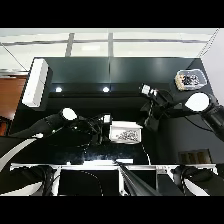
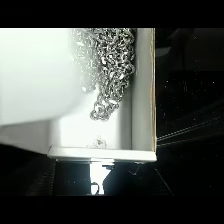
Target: Fold the box and place the chain.
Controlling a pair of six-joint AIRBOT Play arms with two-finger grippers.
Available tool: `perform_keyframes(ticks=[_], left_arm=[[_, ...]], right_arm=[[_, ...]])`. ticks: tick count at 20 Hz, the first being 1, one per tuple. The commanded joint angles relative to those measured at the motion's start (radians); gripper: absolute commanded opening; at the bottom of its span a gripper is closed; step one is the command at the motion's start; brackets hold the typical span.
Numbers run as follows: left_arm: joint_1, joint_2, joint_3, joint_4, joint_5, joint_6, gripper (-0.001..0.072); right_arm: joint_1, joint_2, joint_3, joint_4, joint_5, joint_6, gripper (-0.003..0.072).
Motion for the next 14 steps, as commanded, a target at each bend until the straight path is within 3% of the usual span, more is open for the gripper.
perform_keyframes(ticks=[1, 14], left_arm=[[0.000, 0.000, 0.001, 0.000, 0.000, 0.000, 0.0350], [0.000, 0.000, 0.001, 0.000, 0.000, 0.000, 0.0350]], right_arm=[[0.005, 0.015, 0.002, 0.018, 0.108, -0.042, 0.0716], [0.005, 0.012, -0.101, 0.056, 0.089, -0.106, 0.0684]])
